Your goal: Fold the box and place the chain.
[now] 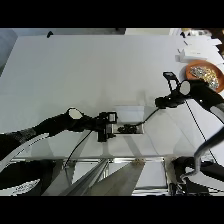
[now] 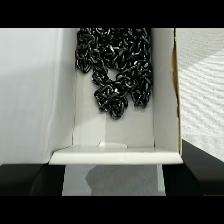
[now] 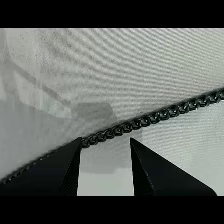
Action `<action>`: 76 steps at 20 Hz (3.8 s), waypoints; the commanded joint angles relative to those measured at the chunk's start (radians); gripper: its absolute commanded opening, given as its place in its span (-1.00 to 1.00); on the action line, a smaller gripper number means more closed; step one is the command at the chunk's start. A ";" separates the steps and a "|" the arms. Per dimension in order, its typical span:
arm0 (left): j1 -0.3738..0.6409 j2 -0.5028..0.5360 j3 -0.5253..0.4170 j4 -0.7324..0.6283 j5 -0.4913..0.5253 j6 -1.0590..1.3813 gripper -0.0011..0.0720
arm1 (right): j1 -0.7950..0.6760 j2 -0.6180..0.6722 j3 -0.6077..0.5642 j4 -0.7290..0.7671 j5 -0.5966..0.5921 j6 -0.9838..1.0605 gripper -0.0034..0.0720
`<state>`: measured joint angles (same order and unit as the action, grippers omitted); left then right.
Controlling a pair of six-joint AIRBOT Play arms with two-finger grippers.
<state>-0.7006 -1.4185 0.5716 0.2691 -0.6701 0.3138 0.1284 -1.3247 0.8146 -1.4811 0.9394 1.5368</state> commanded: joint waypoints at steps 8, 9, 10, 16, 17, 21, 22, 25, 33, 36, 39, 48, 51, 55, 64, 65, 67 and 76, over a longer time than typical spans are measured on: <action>0.001 0.000 0.000 0.000 0.000 0.000 -0.67 | -0.001 -0.064 0.001 0.000 -0.010 -0.001 -0.51; 0.001 0.000 0.000 0.000 0.000 0.000 -0.67 | -0.001 -0.064 0.001 0.000 -0.004 -0.001 -0.77; 0.001 0.000 0.000 0.000 0.000 0.000 -0.67 | -0.001 -0.064 0.001 0.001 0.007 -0.002 -0.86; 0.001 0.000 0.000 0.000 0.000 0.000 -0.67 | 0.000 0.076 0.001 -0.001 0.081 -0.026 -0.87; 0.000 0.000 0.000 0.000 0.000 0.000 -0.67 | -0.001 0.117 0.001 0.002 0.108 -0.026 -0.87; 0.000 0.000 0.000 0.000 -0.001 0.000 -0.67 | 0.000 0.281 0.001 0.100 0.251 -0.074 -0.86; 0.001 0.000 0.000 0.000 0.000 0.000 -0.67 | 0.000 0.320 0.001 0.150 0.279 -0.098 -0.86; 0.000 0.000 0.000 0.000 -0.003 0.000 -0.67 | 0.022 0.446 0.001 0.321 0.332 -0.165 -0.86; 0.001 0.000 0.000 0.000 -0.015 0.000 -0.67 | 0.268 0.603 0.001 0.385 0.324 -0.180 -0.86; 0.001 0.000 0.000 0.000 -0.015 0.000 -0.67 | 0.373 0.603 0.001 0.385 0.290 -0.175 -0.86; 0.001 0.000 0.000 0.000 -0.015 0.000 -0.67 | 0.439 0.603 0.001 0.375 0.251 -0.166 -0.86; 0.001 0.000 0.000 0.000 -0.015 0.000 -0.67 | 0.594 0.603 0.001 0.390 0.088 -0.154 -0.86; 0.001 0.000 0.000 0.000 -0.015 0.000 -0.67 | 0.644 0.603 0.001 0.377 0.045 -0.153 -0.86; 0.001 0.000 0.000 0.000 -0.015 0.000 -0.67 | 0.645 0.578 -0.011 0.281 0.042 -0.105 -0.86; 0.001 0.000 0.000 0.000 -0.015 0.000 -0.67 | 0.644 0.393 -0.204 0.200 -0.100 -0.040 -0.86; 0.001 0.000 0.000 0.000 -0.015 0.000 -0.67 | 0.644 0.383 -0.204 0.182 -0.111 -0.040 -0.86; 0.001 0.000 0.000 0.000 -0.015 0.000 -0.67 | 0.644 0.378 -0.204 0.146 -0.118 -0.038 -0.66; 0.001 0.000 0.000 0.000 -0.015 0.000 -0.67 | 0.552 0.412 0.008 -0.043 0.068 0.053 -0.12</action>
<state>-0.7006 -1.4189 0.5716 0.2691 -0.6853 0.3138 0.7380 -0.9276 0.7349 -1.4235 0.9310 1.5497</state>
